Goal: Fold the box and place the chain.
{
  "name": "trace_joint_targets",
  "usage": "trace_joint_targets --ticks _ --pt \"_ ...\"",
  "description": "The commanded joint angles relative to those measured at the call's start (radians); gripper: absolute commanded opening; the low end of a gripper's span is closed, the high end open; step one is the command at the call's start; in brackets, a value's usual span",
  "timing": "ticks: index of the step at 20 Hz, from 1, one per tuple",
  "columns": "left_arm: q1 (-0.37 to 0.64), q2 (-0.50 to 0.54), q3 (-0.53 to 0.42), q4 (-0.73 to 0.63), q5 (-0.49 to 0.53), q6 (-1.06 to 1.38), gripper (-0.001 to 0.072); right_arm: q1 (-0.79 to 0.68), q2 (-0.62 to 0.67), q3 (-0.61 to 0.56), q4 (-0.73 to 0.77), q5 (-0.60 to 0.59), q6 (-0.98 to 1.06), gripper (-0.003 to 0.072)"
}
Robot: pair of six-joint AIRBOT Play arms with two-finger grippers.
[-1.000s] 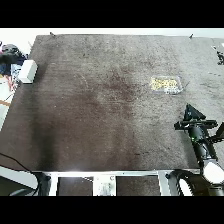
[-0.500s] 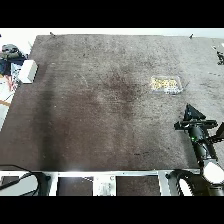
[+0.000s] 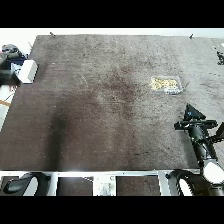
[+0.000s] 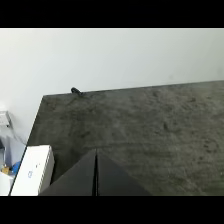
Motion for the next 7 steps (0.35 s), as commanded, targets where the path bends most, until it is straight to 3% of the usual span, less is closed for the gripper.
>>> trace_joint_targets --ticks 1,4,7 --pt "-0.033 0.252 -0.227 -0.035 0.031 0.025 0.0006 0.0 0.001 0.0 0.0 0.0 0.0 0.001" --pt "-0.033 0.434 -0.34 -0.035 0.034 0.024 0.0007 0.0 0.001 0.0 0.0 0.0 0.0 0.001" --pt "-0.033 0.484 -0.391 -0.034 0.037 0.004 0.0009 0.0 0.001 0.0 0.0 0.0 0.0 0.001"
